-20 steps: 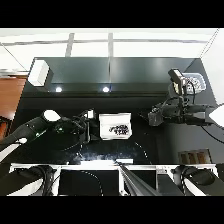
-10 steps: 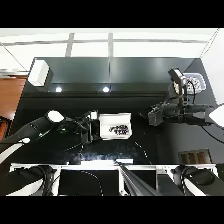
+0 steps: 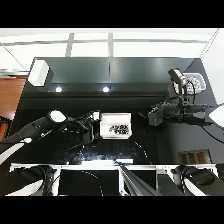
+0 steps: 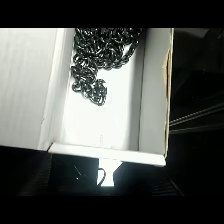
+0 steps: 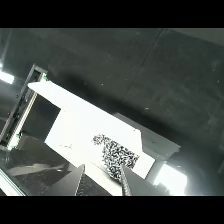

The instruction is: Fold the box and place the chain.

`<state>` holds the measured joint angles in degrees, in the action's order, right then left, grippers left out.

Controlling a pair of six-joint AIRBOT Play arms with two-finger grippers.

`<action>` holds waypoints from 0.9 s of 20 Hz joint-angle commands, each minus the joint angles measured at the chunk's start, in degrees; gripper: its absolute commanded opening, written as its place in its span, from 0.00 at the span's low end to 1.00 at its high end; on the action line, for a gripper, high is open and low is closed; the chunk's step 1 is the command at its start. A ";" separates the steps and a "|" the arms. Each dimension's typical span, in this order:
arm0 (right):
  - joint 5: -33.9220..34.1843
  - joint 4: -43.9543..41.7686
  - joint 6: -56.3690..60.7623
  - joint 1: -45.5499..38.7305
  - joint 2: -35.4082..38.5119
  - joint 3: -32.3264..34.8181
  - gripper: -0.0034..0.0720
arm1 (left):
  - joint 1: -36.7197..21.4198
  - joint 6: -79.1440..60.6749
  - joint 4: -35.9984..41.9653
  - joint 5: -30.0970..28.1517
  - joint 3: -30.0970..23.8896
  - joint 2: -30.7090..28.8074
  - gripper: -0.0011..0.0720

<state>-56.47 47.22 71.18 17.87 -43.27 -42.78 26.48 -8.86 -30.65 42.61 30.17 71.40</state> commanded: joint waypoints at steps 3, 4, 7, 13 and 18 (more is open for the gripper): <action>-0.02 1.53 -0.28 0.04 -0.04 0.02 0.41 | 1.86 -1.42 -0.46 0.00 0.81 0.76 0.98; 0.04 1.86 -0.28 0.04 -0.04 0.02 0.41 | 2.27 -1.70 -0.63 -0.04 0.81 0.76 0.98; 0.28 2.93 -0.28 0.04 -0.11 0.02 0.41 | 2.60 -1.81 -0.87 -0.11 0.81 0.76 0.95; 12.26 6.40 4.15 0.48 -1.11 4.07 0.49 | 2.62 -1.81 -0.85 -0.37 0.81 0.76 0.68; 14.16 1.11 -0.94 1.29 -15.85 -1.51 0.97 | 2.62 -1.79 -0.85 -0.35 0.81 0.74 0.68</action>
